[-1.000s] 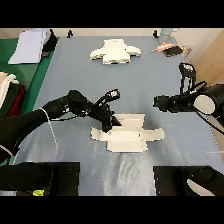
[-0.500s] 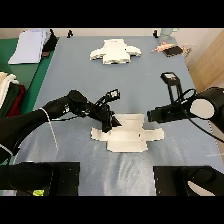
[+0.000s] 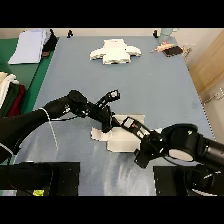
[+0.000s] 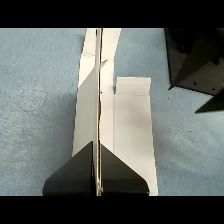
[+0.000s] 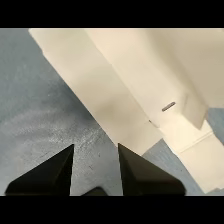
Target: Fold the box.
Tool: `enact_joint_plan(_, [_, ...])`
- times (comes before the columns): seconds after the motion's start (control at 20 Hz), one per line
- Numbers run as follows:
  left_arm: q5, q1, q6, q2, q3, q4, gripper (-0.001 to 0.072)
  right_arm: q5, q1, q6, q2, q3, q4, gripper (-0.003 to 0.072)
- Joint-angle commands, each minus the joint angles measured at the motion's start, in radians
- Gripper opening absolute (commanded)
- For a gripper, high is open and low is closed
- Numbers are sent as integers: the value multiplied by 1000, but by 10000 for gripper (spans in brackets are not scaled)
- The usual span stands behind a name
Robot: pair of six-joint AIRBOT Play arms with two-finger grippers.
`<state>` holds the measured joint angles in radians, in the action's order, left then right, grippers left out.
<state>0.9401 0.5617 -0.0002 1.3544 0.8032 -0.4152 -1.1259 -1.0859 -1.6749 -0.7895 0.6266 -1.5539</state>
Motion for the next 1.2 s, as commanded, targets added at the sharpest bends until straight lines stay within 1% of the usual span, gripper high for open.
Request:
enact_joint_plan(0.0, [5,0,0,-1,0,0,17,71,-86,31,-29,-63,-24,418])
enact_joint_plan(0.1, [4,0,0,-1,0,0,17,106,-86,49,-34,-64,-26,418])
enact_joint_plan(0.2, [5,0,0,-1,0,0,17,146,-85,59,-34,-65,-69,418])
enact_joint_plan(0.4, [5,0,0,-1,0,0,17,142,-85,64,-34,-66,-140,418])
enact_joint_plan(0.5, [5,0,0,-1,0,0,17,103,-96,77,-28,-65,-89,418])
enact_joint_plan(0.6, [5,0,0,-1,0,0,17,77,-149,79,-16,-71,-50,418])
enact_joint_plan(0.7, [5,0,0,-1,0,0,17,117,-201,79,-17,-119,-107,419])
enact_joint_plan(0.8, [3,-1,0,-1,0,0,17,179,-206,80,-19,-172,-180,420])
enact_joint_plan(1.0, [5,0,0,-1,0,0,17,182,-205,29,-34,-183,-357,419])
enact_joint_plan(1.15, [3,0,0,-1,0,0,17,185,-204,34,-53,-183,-393,419])
